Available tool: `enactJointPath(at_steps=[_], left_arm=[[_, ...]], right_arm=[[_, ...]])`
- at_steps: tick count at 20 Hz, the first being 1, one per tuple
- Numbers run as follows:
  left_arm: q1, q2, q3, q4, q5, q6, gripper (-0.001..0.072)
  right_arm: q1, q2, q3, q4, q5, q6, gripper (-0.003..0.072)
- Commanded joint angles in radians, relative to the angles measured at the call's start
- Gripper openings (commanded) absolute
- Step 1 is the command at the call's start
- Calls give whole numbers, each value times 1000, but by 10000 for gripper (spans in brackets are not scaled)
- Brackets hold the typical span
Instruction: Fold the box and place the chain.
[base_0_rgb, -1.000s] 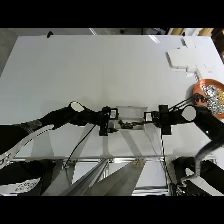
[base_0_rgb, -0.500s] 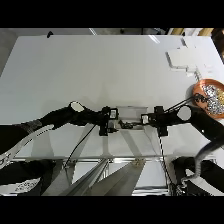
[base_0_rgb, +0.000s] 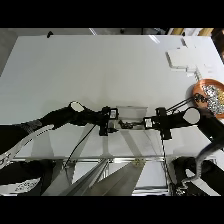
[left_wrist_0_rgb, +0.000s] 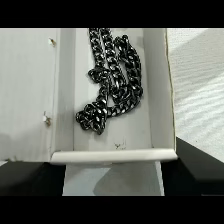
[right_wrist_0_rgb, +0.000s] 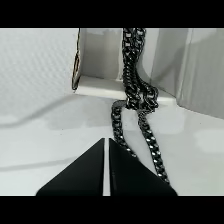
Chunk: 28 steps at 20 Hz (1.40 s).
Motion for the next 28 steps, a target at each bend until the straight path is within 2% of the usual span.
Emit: enactJointPath(at_steps=[1, 5, 7, 8, 13, 18, 21, 22, 23, 25, 28], left_arm=[[0, 0, 0, 0, 0, 0, 271], [0, 0, 0, 0, 0, 0, 271], [0, 0, 0, 0, 0, 0, 271], [0, 0, 0, 0, 0, 0, 271], [0, 0, 0, 0, 0, 0, 271], [0, 0, 0, 0, 0, 0, 271], [0, 0, 0, 0, 0, 0, 271], [0, 0, 0, 0, 0, 0, 271], [0, 0, 0, 0, 0, 0, 271], [0, 0, 0, 0, 0, 0, 271], [0, 0, 0, 0, 0, 0, 271]], right_arm=[[1, 14, -4, 21, -7, 10, 134], [1, -1, -5, 98, -92, 9, 139], [1, -9, -5, 97, -165, 9, 230], [1, -22, -5, 97, -192, 8, 240], [1, -122, -5, 98, -206, -14, 237], [1, -142, -5, 101, -183, -14, 216], [1, -142, -5, 156, -188, -15, 96], [1, -142, -5, 162, -192, -14, 93], [1, -142, -5, 155, -189, -11, 15], [1, -127, -5, 93, -184, 58, 18], [1, -34, -5, -43, -152, 213, 18]])
